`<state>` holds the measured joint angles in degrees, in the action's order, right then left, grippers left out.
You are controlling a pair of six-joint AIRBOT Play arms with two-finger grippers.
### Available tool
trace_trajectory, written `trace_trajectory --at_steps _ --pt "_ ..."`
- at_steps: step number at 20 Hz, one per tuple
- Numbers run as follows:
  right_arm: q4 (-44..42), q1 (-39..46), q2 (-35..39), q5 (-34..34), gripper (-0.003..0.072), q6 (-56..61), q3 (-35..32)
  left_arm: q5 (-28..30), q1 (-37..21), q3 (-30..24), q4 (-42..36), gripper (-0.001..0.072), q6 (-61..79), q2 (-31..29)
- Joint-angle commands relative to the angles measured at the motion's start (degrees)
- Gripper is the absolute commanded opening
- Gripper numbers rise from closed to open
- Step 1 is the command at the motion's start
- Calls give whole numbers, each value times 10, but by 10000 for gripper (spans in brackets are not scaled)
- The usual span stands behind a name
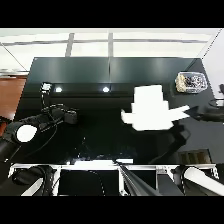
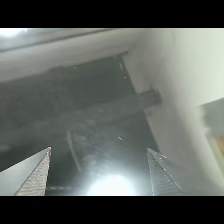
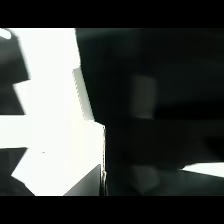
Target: Fold the box and place the chain.
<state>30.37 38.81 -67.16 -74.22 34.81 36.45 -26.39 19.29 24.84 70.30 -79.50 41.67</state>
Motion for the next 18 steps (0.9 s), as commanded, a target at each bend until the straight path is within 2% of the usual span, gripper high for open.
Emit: trace_trajectory --at_steps 1,3,5,8,11,12,13,15,18 --pt "-174 -106 114 90 14 -82 -154 66 0 0 20 701 -1 17" --pt "-201 -178 152 140 14 -91 -203 52 -3 15 -41 688 -5 52" --pt "-200 -241 157 176 14 -91 -220 -15 -11 56 -104 692 8 116" --pt "-203 -311 158 216 14 -90 -220 -86 -36 130 -190 692 54 225" --pt "-203 -350 157 225 14 -90 -220 -279 -80 203 -397 692 254 354" --pt "-203 -358 158 224 14 -89 -220 -328 -90 222 -445 693 297 389" --pt "-203 -363 158 225 14 -89 -220 -362 -91 243 -454 693 311 423" --pt "-206 -367 158 224 14 -89 -220 -409 -82 278 -427 693 313 471" --pt "-219 -367 158 226 14 -90 -220 -482 -59 307 -424 692 346 526"
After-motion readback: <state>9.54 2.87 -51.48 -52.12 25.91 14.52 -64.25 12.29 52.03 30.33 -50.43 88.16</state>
